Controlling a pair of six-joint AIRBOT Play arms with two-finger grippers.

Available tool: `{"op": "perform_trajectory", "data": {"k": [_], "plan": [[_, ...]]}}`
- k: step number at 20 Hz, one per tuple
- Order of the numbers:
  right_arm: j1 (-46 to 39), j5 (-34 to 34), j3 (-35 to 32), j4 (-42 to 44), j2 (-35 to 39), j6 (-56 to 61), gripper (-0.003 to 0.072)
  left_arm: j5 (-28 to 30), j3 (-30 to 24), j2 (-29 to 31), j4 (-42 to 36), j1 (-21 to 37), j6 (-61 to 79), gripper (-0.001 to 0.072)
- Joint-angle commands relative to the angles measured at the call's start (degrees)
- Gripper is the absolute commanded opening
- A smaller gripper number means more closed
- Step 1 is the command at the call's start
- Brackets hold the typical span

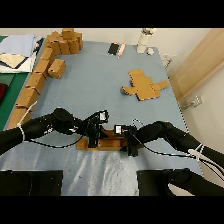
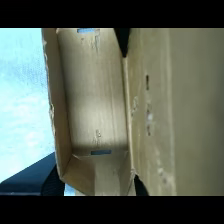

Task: Fold the box.

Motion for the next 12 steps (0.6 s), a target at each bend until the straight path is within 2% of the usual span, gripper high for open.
{"op": "perform_trajectory", "data": {"k": [1,3,10,11,12], "plan": [[0.07,-0.42,-0.02,0.02,-0.04,0.00,0.0440,0.07,0.00,0.00,-0.13,0.00,0.00,0.0012],[0.07,-0.39,-0.02,0.02,-0.04,0.00,0.0440,-0.09,0.00,0.00,-2.97,-0.02,-0.02,0.0012],[0.07,-0.42,-0.02,0.02,-0.04,0.02,0.0441,0.04,0.00,0.11,-3.13,0.09,-3.06,0.0014],[0.07,-0.44,-0.02,0.02,-0.04,0.02,0.0441,0.07,0.00,0.22,-2.75,0.09,-4.72,0.0063],[0.07,-0.42,-0.02,0.02,-0.04,0.02,0.0440,0.57,0.00,0.37,-2.75,0.09,-6.34,0.0319]]}}
